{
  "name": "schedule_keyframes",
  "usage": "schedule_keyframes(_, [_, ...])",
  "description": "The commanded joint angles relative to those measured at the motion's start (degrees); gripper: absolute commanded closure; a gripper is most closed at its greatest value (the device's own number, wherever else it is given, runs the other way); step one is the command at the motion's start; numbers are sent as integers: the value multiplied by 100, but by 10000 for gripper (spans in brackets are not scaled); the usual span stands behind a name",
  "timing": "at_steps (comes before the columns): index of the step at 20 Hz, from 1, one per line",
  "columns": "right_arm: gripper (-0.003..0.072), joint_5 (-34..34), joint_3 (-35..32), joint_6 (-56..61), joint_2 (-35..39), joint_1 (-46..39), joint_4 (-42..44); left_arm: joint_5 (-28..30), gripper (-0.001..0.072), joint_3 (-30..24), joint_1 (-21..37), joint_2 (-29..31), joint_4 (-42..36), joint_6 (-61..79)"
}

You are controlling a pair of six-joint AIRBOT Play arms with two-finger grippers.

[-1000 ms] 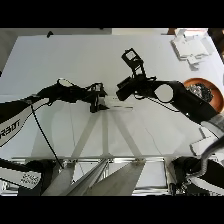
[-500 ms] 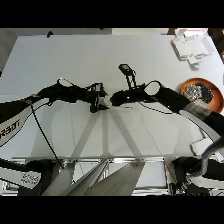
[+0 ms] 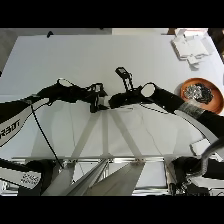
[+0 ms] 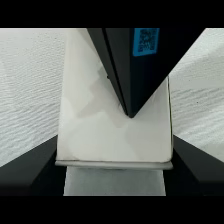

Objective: Fold the box and place the chain.

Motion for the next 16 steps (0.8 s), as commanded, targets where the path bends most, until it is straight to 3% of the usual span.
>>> schedule_keyframes(1, [678,-44,-4,92,13,15,-142,4,368,2,4,0,-4,-15])
schedule_keyframes(8, [675,-380,-4,-170,879,-358,-155,4,368,2,4,0,-4,-15])
schedule_keyframes(13, [677,990,-48,-345,1235,-1314,-177,4,368,2,4,0,-4,-15])
schedule_keyframes(16, [678,1110,-498,-361,1207,-1504,-168,4,368,2,4,0,-4,-15])
